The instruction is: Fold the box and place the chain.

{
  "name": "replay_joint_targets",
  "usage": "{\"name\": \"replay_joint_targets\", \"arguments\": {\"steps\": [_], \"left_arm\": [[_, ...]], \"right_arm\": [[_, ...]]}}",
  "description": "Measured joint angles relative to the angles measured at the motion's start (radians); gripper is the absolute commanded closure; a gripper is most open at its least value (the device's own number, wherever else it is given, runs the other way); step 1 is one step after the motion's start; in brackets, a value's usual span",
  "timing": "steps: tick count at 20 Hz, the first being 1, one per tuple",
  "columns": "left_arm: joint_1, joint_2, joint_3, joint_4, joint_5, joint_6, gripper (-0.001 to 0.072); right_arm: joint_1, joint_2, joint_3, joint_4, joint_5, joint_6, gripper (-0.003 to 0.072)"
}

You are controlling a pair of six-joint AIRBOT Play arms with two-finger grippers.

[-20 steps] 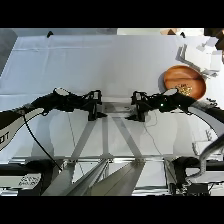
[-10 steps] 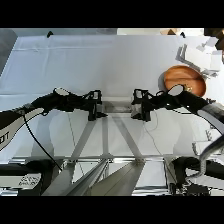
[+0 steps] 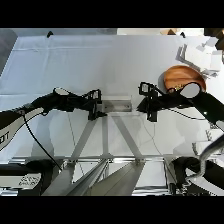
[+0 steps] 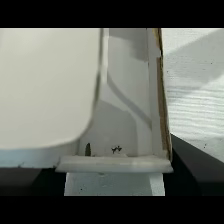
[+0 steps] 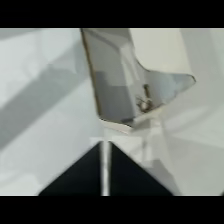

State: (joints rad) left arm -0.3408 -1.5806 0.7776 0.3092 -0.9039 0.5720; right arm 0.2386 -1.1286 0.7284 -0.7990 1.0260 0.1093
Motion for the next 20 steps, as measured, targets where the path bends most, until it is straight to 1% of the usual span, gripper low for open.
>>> {"name": "replay_joint_targets", "arguments": {"steps": [3, 5, 7, 10, 15, 17, 20], "left_arm": [[0.000, 0.000, 0.000, 0.000, -0.002, 0.000, 0.0319], [0.000, 0.000, 0.000, 0.001, -0.002, 0.000, 0.0319], [0.000, 0.000, 0.000, 0.001, -0.003, 0.000, 0.0319], [0.000, 0.000, 0.000, 0.001, -0.005, 0.000, 0.0319], [0.000, 0.000, 0.000, 0.000, -0.005, -0.001, 0.0319], [0.000, 0.000, 0.000, -0.001, -0.005, -0.001, 0.0319], [0.001, 0.000, 0.000, -0.002, -0.005, -0.001, 0.0319]], "right_arm": [[0.020, 0.014, 0.000, 0.023, 0.011, 0.024, 0.0675], [0.048, 0.016, 0.000, 0.037, -0.033, 0.029, 0.0676], [0.084, 0.015, 0.000, 0.062, -0.125, 0.034, 0.0677], [0.126, -0.015, 0.000, 0.123, -0.295, 0.039, 0.0677], [0.151, -0.142, 0.000, 0.242, -0.520, 0.050, 0.0677], [0.154, -0.188, 0.000, 0.286, -0.581, 0.066, 0.0677], [0.155, -0.222, 0.000, 0.315, -0.632, 0.082, 0.0677]]}}
